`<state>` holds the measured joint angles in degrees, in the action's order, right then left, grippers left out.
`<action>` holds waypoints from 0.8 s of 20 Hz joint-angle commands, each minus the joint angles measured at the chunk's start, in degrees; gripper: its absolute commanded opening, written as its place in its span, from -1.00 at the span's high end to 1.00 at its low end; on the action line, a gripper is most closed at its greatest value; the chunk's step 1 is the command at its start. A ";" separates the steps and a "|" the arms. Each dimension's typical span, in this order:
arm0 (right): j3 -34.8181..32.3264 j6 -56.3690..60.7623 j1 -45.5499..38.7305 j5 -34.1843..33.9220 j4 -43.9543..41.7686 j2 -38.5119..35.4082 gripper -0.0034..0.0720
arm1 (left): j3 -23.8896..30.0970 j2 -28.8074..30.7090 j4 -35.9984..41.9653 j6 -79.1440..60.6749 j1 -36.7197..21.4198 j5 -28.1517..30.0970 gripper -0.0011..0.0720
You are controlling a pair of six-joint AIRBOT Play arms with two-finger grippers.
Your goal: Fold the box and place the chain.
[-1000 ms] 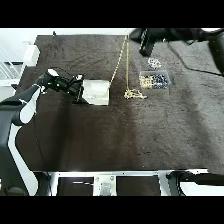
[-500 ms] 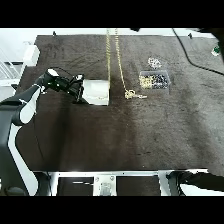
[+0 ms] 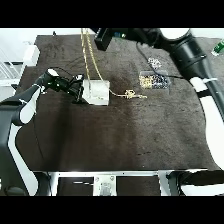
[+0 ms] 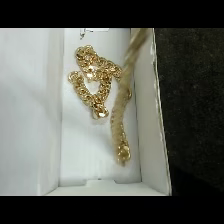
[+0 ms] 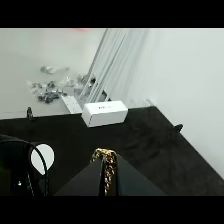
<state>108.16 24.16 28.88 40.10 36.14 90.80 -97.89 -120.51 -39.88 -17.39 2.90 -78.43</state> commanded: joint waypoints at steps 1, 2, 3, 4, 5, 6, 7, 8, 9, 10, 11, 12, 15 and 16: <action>-1.49 3.65 0.26 0.55 -0.11 4.11 0.87 | -0.07 0.02 -0.02 0.00 -0.02 0.00 -0.55; -3.04 4.42 0.26 0.90 -0.13 4.46 0.87 | -0.07 0.02 -0.04 0.00 -0.02 0.00 -0.55; -5.73 4.37 0.28 0.52 -0.13 4.50 0.87 | -0.07 0.02 -0.02 0.00 -0.02 0.00 -0.55; -8.81 4.39 0.28 -0.13 -0.22 4.59 0.87 | -0.07 0.02 -0.02 0.00 -0.02 0.00 -0.55; -12.26 4.37 0.28 -1.01 -0.31 5.05 0.87 | -0.07 0.02 -0.02 -0.02 -0.02 0.00 -0.55; -15.45 4.33 0.28 -2.27 -1.31 5.81 0.87 | -0.07 0.02 -0.02 -0.02 -0.02 0.00 -0.55; -18.56 3.96 0.33 -4.81 -1.68 7.19 0.87 | -0.07 0.02 -0.02 -0.02 -0.02 0.00 -0.55; -20.55 3.67 0.46 -7.28 -1.64 9.07 0.87 | -0.07 0.02 -0.02 0.00 -0.02 0.00 -0.55; -21.51 3.67 0.42 -8.04 -1.62 11.43 0.87 | -0.07 0.02 -0.02 0.00 -0.02 0.00 -0.55; -21.57 3.69 0.20 -7.52 -1.60 13.40 0.87 | -0.07 0.02 -0.02 0.00 -0.02 0.00 -0.55; -21.57 3.65 -0.09 -7.21 -1.55 14.47 0.86 | -0.07 0.02 -0.02 0.00 -0.02 0.00 -0.55; -21.57 3.67 -0.33 -7.06 -0.94 14.40 0.65 | -0.07 0.02 -0.02 -0.02 -0.02 0.00 -0.55; -21.40 2.60 -2.58 -2.08 3.80 9.88 -0.61 | -0.07 0.02 -0.02 0.00 -0.02 0.00 -0.55; -21.40 2.60 -4.17 0.72 7.56 7.76 -0.61 | -0.07 0.02 -0.02 0.00 -0.02 0.00 -0.55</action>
<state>87.29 27.49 27.05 35.90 37.50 101.38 -97.89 -120.51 -39.88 -17.39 2.90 -78.43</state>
